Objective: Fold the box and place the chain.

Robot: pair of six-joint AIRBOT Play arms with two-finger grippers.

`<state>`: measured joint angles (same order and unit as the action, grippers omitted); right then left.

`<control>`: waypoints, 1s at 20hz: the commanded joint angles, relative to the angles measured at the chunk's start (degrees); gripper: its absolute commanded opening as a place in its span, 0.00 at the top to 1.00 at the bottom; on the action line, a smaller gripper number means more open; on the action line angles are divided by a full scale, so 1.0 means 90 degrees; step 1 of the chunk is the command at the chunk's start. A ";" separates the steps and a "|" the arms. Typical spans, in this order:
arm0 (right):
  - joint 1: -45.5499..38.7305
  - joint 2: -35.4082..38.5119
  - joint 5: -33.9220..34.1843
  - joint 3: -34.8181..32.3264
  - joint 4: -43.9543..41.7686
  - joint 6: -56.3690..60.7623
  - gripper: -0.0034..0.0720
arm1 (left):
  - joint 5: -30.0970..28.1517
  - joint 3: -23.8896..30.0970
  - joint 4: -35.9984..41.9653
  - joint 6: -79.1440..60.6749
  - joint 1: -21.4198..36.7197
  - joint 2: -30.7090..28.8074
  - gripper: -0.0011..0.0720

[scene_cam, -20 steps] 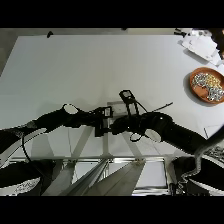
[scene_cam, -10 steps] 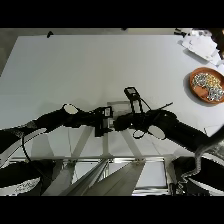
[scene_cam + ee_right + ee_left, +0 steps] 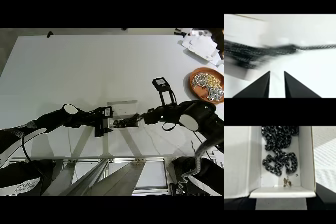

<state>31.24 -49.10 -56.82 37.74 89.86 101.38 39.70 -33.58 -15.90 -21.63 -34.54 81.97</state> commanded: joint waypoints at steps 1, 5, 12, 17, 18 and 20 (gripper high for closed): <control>-0.0481 -0.0248 -0.0114 -0.0002 0.0228 -0.3395 0.56 | 0.0000 0.0000 0.0000 -0.0002 0.0005 -0.0002 0.97; -0.0483 -0.0928 0.0510 -0.0002 -0.0877 -0.8009 0.39 | -0.0002 0.0000 0.0000 -0.0002 0.0005 -0.0002 0.97; -0.0483 -0.2059 0.0665 -0.0005 -0.1260 -0.9333 0.18 | 0.0000 0.0000 0.0000 -0.0002 0.0005 -0.0002 0.97; -0.0483 -0.2205 0.1132 -0.0010 -0.2565 -0.9976 0.18 | 0.0000 0.0000 0.0000 -0.0002 0.0005 -0.0002 0.97; -0.0483 -0.2205 0.1180 -0.0010 -0.2642 -0.9989 0.18 | -0.0002 0.0000 0.0000 -0.0002 0.0005 -0.0002 0.97; -0.0483 -0.2205 0.1222 -0.0010 -0.2645 -0.9984 0.20 | -0.0002 0.0000 0.0000 -0.0002 0.0005 -0.0002 0.97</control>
